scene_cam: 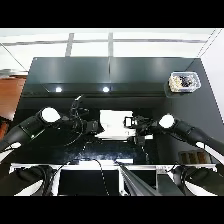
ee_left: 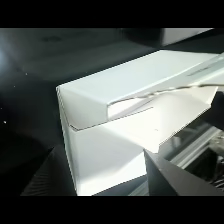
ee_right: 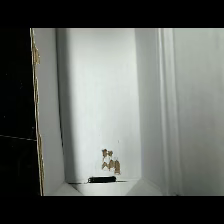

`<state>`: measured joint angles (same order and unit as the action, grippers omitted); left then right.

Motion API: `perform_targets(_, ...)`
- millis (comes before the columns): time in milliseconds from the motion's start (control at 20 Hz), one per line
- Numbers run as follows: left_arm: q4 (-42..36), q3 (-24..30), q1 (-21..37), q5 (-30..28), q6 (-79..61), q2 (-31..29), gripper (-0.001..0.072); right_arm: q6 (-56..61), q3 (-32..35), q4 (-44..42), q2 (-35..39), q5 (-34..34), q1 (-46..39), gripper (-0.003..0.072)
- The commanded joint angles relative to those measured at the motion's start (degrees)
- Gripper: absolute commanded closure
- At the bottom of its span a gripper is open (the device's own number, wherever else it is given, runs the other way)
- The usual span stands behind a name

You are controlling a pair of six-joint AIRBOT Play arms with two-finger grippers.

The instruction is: Fold the box and place the chain.

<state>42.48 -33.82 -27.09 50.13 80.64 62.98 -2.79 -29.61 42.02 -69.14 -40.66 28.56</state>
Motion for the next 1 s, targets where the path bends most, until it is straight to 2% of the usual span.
perform_targets(0,6.5,-2.9,-2.8,-0.5,8.9,0.0,0.0089,0.0,0.0,0.0,0.0,0.0,0.0,0.0394)
perform_targets(100,6.4,-3.2,-3.1,-0.2,10.3,0.0,0.0091,0.0,0.0,0.0,0.0,0.0,0.0,0.0394)
perform_targets(200,7.0,-3.2,-3.7,0.3,11.2,0.0,0.0146,0.0,0.0,0.0,0.0,0.0,0.0,0.0394)
perform_targets(450,7.7,-3.2,-4.7,-0.2,11.5,0.1,0.0147,0.0,0.0,0.0,0.0,0.0,0.0,0.0394)
perform_targets(700,14.4,-3.2,-5.9,-2.5,16.6,0.2,0.0147,0.0,0.0,0.0,0.0,0.0,0.0,0.0394)
perform_targets(800,14.2,-3.2,-5.9,-4.1,17.4,0.4,0.0147,0.0,0.0,0.0,0.0,0.0,0.0,0.0394)
perform_targets(950,14.0,-3.2,-5.9,-3.5,17.4,0.9,0.0147,0.0,0.0,0.0,0.0,0.0,0.0,0.0394)
